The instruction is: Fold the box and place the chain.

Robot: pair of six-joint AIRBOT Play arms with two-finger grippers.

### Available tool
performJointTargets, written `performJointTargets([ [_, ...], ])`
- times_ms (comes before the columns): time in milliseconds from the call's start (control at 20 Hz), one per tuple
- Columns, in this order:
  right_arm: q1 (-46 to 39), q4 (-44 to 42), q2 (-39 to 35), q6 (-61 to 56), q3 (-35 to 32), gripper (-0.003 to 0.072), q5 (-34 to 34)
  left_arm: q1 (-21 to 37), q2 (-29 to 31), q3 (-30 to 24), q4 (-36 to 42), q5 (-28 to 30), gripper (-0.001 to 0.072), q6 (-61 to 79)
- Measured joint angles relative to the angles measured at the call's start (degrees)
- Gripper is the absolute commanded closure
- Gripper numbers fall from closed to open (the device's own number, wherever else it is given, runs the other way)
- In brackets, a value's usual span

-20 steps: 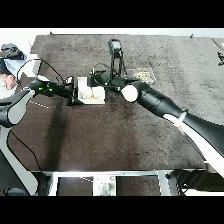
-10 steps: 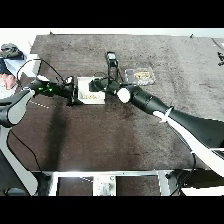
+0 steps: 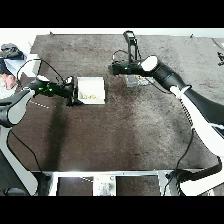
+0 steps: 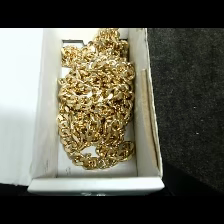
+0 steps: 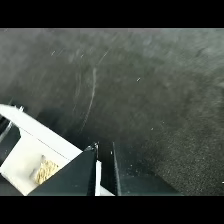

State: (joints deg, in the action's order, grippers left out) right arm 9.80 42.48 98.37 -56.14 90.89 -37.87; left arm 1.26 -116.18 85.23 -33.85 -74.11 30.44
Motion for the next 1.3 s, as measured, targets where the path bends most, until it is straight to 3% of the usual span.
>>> performJointTargets([
  [150,-3.2,-8.3,4.7,9.8,3.5,0.0521,-6.4,0.0,0.0,0.0,0.0,0.0,0.0411,0.0],
  [350,-4.5,-13.1,9.4,18.2,5.2,0.052,-9.7,0.0,0.0,0.0,0.0,0.0,0.0411,0.0],
  [1000,-0.5,-17.2,12.8,33.5,5.9,0.0518,-11.1,0.0,0.0,0.0,0.0,0.0,0.0411,0.0],
  [1300,0.5,-18.3,12.8,38.3,5.9,0.0518,-17.3,0.0,0.0,0.0,0.0,0.0,0.0411,0.0],
])
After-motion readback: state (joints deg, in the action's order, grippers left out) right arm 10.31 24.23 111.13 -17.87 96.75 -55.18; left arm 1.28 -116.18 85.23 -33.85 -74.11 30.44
